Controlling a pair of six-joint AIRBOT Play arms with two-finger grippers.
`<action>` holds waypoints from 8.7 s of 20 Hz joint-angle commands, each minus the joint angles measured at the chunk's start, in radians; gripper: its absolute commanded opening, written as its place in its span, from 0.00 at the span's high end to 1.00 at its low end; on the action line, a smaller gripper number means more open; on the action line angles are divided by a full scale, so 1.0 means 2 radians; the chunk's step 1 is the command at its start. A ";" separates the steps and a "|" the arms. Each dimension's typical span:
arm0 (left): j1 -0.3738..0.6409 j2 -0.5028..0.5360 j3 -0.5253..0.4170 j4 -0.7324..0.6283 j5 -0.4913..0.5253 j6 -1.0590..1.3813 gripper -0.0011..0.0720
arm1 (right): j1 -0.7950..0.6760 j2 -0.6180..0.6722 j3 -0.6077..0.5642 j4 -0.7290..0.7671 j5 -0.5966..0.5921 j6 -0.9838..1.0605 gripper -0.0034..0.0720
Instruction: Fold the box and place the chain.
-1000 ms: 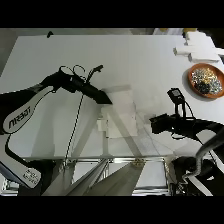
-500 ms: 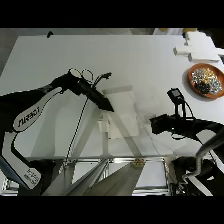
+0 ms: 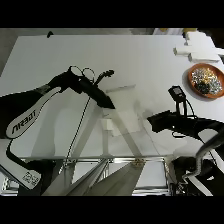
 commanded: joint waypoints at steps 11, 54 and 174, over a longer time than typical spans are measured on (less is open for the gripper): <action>-0.098 0.215 -0.101 0.096 0.117 0.031 0.99 | 0.000 0.047 0.087 -0.039 0.067 0.000 0.49; -0.123 0.113 -0.160 0.025 0.264 0.243 0.98 | 0.000 0.048 0.087 -0.041 0.069 -0.002 0.51; -0.142 0.112 -0.154 0.086 0.307 0.166 0.97 | 0.105 -0.002 0.065 -0.084 0.035 0.034 0.93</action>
